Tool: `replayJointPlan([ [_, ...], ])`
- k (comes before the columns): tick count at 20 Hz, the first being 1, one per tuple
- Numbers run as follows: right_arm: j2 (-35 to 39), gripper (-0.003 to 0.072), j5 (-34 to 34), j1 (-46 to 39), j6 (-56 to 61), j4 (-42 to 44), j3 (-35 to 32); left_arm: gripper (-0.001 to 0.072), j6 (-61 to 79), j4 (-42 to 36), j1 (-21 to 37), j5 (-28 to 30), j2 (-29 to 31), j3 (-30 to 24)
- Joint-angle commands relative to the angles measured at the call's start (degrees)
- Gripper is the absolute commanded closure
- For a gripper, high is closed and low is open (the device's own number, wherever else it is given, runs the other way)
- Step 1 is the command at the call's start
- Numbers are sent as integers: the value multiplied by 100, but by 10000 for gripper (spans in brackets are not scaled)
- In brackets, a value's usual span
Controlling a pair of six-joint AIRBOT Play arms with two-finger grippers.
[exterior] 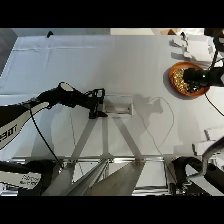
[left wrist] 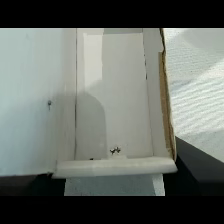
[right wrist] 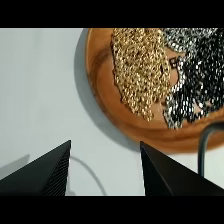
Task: Fold the box and place the chain.
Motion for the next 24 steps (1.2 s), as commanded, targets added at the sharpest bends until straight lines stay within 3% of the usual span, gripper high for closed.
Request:
replayJointPlan([
  [1, -813, 192, -896, -184, -96, -181, 0, 434, 2, 2, -2, 0, -2, 0],
  [4, -1829, 190, -1300, -184, 15, -63, 59, 434, 2, 2, -2, 0, -2, 0],
  [10, -3405, 134, -1067, -223, 55, -13, 1530, 434, 2, 2, -2, 0, -2, 0],
  [13, -3705, 134, -894, -487, 579, -7, 1928, 434, 2, 2, -2, 0, -2, 0],
  [17, -3792, 134, -549, -901, 492, 20, 1945, 434, 2, 2, -2, 0, -2, 0],
  [21, -3866, 127, -498, -951, -791, 1060, 1945, 434, 2, 2, -2, 0, -2, 0],
  [24, -3971, 140, -444, -938, -938, 1482, 1945, 434, 2, 2, -2, 0, -2, 0],
])
